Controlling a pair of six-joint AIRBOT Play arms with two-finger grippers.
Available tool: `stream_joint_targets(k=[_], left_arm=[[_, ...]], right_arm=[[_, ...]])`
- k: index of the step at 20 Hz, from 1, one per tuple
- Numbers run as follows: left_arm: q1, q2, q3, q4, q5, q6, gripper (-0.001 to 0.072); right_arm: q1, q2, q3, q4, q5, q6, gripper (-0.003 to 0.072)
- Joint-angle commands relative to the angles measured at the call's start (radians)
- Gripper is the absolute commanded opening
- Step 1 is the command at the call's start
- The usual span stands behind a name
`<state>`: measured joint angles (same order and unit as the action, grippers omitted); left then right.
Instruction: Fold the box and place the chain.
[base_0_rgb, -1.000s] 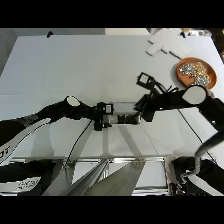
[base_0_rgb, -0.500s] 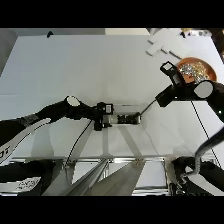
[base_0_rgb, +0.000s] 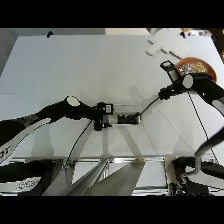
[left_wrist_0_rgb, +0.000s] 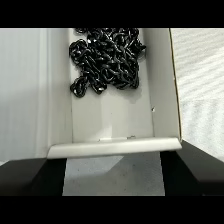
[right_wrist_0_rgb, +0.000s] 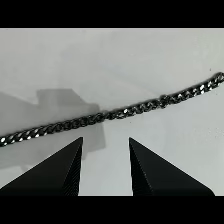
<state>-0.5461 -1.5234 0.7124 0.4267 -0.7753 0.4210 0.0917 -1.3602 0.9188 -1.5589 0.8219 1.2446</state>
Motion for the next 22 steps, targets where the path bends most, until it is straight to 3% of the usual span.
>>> stream_joint_targets(k=[1, 8, 15, 21, 22], left_arm=[[0.000, 0.000, 0.000, 0.000, 0.000, 0.000, 0.0012], [0.000, 0.000, 0.000, 0.000, 0.000, 0.000, 0.0012], [0.000, 0.000, 0.000, 0.000, 0.000, 0.000, 0.0012], [0.000, 0.000, 0.000, 0.000, 0.000, 0.000, 0.0012], [0.000, 0.000, 0.000, 0.000, 0.000, 0.000, 0.0012]], right_arm=[[0.000, -0.045, 0.023, -0.030, -0.016, 0.043, 0.0320], [0.000, -0.101, 0.023, -0.024, -0.022, 0.068, 0.0315], [0.000, -0.124, 0.023, -0.011, -0.056, 0.069, 0.0217], [0.000, -0.128, 0.023, 0.001, -0.058, 0.068, 0.0087], [0.000, -0.130, 0.023, 0.005, -0.051, 0.068, 0.0016]])
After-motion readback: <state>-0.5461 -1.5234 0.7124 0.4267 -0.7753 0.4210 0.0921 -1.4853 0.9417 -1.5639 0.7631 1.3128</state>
